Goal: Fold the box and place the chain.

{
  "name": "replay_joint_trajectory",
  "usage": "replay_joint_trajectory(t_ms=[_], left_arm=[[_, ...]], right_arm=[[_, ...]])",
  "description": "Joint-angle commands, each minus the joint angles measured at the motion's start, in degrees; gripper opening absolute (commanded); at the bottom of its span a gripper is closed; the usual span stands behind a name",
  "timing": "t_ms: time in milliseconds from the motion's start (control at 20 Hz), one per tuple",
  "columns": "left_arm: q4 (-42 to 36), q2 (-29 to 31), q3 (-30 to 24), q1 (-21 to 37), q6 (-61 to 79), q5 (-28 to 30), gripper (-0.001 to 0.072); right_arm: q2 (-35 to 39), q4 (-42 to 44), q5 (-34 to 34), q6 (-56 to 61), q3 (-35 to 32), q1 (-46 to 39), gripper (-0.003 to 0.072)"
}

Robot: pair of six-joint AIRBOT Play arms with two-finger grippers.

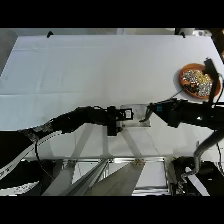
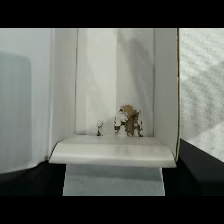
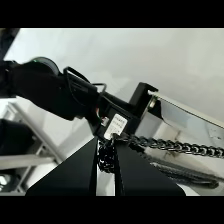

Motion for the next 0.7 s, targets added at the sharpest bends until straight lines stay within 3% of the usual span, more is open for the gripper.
replay_joint_trajectory(t_ms=[0, 350, 650], left_arm=[[0.0, 0.0, 0.0, 0.0, 0.0, 0.0, 0.0255], [0.0, 0.0, 0.0, 0.0, 0.0, 0.0, 0.0255], [0.0, 0.0, 0.0, 0.0, 0.0, 0.0, 0.0255]], right_arm=[[-2.3, -12.0, -8.2, 5.7, -1.5, 8.6, 0.0018], [-6.0, -18.6, -7.7, 8.0, -2.3, 9.9, 0.0018], [-7.2, -13.9, -14.7, 7.7, -13.1, 9.9, 0.0018]])
